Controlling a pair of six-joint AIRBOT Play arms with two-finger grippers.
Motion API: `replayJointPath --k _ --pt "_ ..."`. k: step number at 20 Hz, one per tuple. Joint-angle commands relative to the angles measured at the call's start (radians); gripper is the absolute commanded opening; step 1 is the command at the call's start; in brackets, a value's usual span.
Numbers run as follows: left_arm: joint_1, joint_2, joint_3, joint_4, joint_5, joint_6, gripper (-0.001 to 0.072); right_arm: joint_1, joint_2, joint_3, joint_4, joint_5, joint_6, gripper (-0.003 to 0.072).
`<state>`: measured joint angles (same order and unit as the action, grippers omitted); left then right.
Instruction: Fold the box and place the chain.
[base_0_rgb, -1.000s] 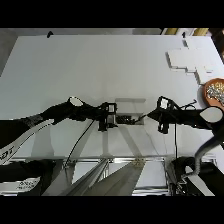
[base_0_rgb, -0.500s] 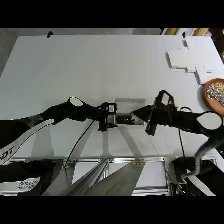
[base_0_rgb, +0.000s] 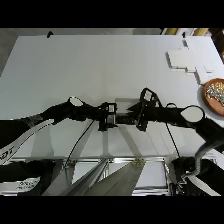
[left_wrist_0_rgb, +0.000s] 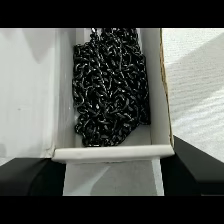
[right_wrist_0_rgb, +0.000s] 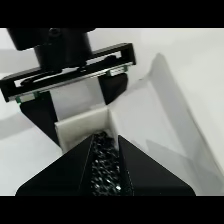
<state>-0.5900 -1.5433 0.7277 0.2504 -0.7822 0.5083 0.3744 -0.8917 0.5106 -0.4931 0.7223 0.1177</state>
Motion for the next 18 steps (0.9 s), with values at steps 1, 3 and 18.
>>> replayJointPath --k 1,3,18 --pt "0.0 0.001 0.0 0.0 0.0 0.0 0.0135 -0.192 0.019 0.087 -0.199 0.242 0.012 0.018" --pt "0.0 0.001 0.0 0.0 0.0 0.0 0.0135 -0.315 0.023 0.087 -0.33 0.259 -0.011 0.0176" --pt "0.0 0.001 0.0 0.0 0.0 0.0 0.0135 -0.351 -0.289 0.081 -0.599 0.17 -0.153 0.0231"
